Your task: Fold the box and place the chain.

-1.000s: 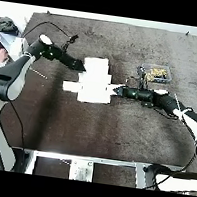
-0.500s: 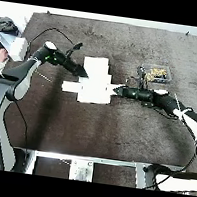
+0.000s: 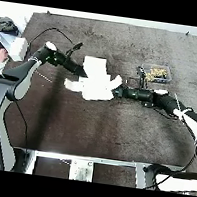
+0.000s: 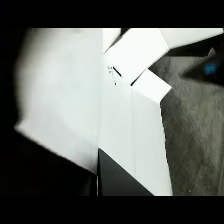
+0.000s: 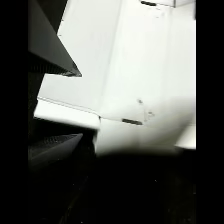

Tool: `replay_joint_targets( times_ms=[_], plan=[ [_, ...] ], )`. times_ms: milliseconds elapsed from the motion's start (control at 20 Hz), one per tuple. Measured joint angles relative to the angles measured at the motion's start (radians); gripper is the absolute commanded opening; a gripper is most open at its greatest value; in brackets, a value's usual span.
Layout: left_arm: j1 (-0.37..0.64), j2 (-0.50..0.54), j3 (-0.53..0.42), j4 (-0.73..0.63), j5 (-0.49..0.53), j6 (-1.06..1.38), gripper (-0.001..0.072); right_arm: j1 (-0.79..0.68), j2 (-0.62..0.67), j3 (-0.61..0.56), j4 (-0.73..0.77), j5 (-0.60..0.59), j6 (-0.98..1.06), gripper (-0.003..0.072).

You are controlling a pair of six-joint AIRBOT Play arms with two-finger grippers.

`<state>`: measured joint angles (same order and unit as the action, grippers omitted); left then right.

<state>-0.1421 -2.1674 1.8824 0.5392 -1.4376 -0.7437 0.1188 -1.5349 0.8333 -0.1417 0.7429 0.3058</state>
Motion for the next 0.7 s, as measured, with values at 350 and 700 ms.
replay_joint_targets(
  times_ms=[350, 700],
  plan=[
    [-0.002, 0.002, 0.000, -0.002, 0.008, 0.171, 0.0010, -0.110, 0.069, 0.000, -0.013, 0.016, 0.004, 0.0401],
    [-0.002, 0.018, 0.000, -0.002, -0.046, 0.474, 0.0005, -0.230, 0.125, 0.000, -0.050, 0.065, 0.055, 0.0402]
  ],
)
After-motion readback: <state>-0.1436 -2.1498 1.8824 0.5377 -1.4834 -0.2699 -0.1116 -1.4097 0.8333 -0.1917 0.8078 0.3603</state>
